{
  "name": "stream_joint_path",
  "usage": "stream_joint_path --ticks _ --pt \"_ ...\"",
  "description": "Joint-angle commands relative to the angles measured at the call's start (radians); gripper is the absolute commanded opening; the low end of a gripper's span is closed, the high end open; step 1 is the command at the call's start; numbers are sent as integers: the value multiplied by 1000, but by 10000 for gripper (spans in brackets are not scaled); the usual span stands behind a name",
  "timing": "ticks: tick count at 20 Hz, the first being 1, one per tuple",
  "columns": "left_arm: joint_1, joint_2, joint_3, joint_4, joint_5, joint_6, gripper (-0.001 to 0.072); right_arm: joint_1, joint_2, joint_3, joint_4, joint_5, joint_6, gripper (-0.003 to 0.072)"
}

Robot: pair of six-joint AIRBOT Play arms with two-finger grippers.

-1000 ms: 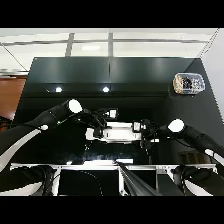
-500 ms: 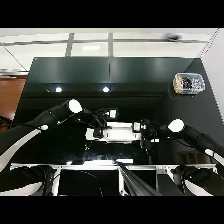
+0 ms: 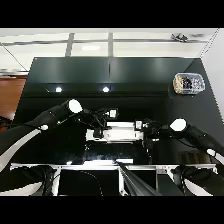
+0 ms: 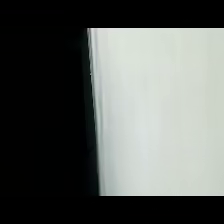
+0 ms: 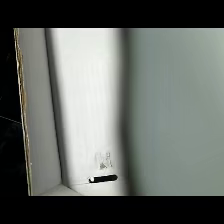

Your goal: Fold the box and place the chain.

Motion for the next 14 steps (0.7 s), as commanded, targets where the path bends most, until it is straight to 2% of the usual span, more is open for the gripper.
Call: stream_joint_path --ticks 1,5,10,11,12,13,14 --pt "0 -1 0 1 0 2 24 -6 3 0 6 8 2 640" --pt "0 -1 0 1 0 2 24 51 2 0 10 -34 -7 640" --pt "0 -1 0 2 -1 -24 25 53 1 0 6 -34 -6 640" --pt "0 -1 0 2 0 -24 24 53 1 0 6 -34 -6 608" --pt "0 -1 0 2 0 -24 24 53 1 0 6 -33 -6 462" --pt "0 -1 0 2 0 -24 24 53 1 0 6 -34 -6 422" --pt "0 -1 0 2 -1 -24 25 53 1 0 6 -34 -6 422"
